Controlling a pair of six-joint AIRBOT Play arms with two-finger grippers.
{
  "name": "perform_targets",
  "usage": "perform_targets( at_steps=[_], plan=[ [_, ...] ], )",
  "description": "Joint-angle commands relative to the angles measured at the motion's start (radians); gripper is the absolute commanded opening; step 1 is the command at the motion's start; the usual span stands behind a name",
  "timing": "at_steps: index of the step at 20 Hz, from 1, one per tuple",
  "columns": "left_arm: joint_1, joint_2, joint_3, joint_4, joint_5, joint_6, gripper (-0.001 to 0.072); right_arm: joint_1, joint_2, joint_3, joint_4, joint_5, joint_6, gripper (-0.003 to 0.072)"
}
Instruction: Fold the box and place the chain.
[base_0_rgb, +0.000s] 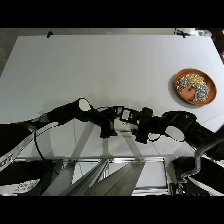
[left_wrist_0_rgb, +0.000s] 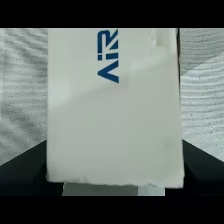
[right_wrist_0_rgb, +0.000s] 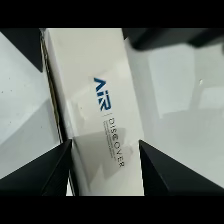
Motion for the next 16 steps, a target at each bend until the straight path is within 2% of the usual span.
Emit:
perform_targets(
  at_steps=[1, 4, 5, 6, 7, 9, 10, 16],
  plan=[
    [0.001, 0.001, 0.0, 0.001, 0.0, 0.001, 0.0211, 0.001, 0.036, 0.001, -0.004, -0.033, -0.002, 0.0466],
    [0.001, 0.001, 0.0, 0.001, 0.0, 0.001, 0.0211, 0.001, 0.068, 0.001, -0.002, -0.03, -0.003, 0.0461],
    [0.001, 0.001, 0.0, 0.001, 0.0, 0.001, 0.0211, 0.001, 0.08, 0.001, 0.002, -0.027, -0.005, 0.0436],
    [0.001, 0.001, 0.0, 0.001, 0.0, 0.001, 0.0211, 0.001, 0.089, 0.001, 0.006, -0.023, -0.008, 0.0353],
    [0.001, 0.001, 0.0, 0.001, 0.0, 0.001, 0.0211, 0.001, 0.095, 0.001, 0.015, -0.023, -0.012, 0.019],
    [0.001, 0.001, 0.0, 0.001, 0.0, 0.001, 0.0211, 0.001, 0.093, 0.0, 0.035, -0.026, -0.012, 0.0038],
    [0.001, 0.001, 0.0, 0.001, 0.0, 0.001, 0.0211, 0.001, 0.089, -0.002, 0.043, -0.03, -0.012, 0.0007],
    [0.001, 0.001, 0.0, 0.001, 0.0, 0.001, 0.0211, 0.001, 0.015, -0.041, 0.08, -0.108, -0.012, 0.0007]
  ],
)
